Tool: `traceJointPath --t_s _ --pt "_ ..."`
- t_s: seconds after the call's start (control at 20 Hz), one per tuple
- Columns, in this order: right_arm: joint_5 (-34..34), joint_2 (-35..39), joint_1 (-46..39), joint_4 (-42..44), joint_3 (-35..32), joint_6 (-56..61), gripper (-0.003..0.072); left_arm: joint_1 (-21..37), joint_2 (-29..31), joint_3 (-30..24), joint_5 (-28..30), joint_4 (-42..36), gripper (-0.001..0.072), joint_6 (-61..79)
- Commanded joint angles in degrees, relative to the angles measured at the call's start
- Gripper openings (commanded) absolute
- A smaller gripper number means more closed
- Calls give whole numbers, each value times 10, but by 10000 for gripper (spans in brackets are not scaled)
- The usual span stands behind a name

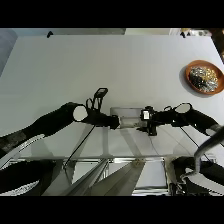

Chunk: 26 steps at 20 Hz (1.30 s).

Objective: Fold the box and place the chain.

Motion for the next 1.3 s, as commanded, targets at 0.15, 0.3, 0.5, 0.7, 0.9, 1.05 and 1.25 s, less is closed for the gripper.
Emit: traceJointPath --t_s 0.15,0.3,0.5,0.7,0.9,1.05,1.25 --pt "0 0 0 0 0 0 399 -16 -39 54 -56 83 582 -92" --pt "0 0 0 0 0 0 399 -16 -39 64 -76 107 582 -134" --pt "0 0 0 0 0 0 399 -16 -65 113 -146 142 580 -195" --pt "0 0 0 0 0 0 399 -17 -125 195 -255 144 580 -219" --pt "0 0 0 0 0 0 399 -33 -141 231 -234 210 328 -273" --pt "0 0 0 0 0 0 399 -45 -153 231 -241 228 278 -349" --pt "0 0 0 0 0 0 399 -52 -163 231 -239 219 283 -384"
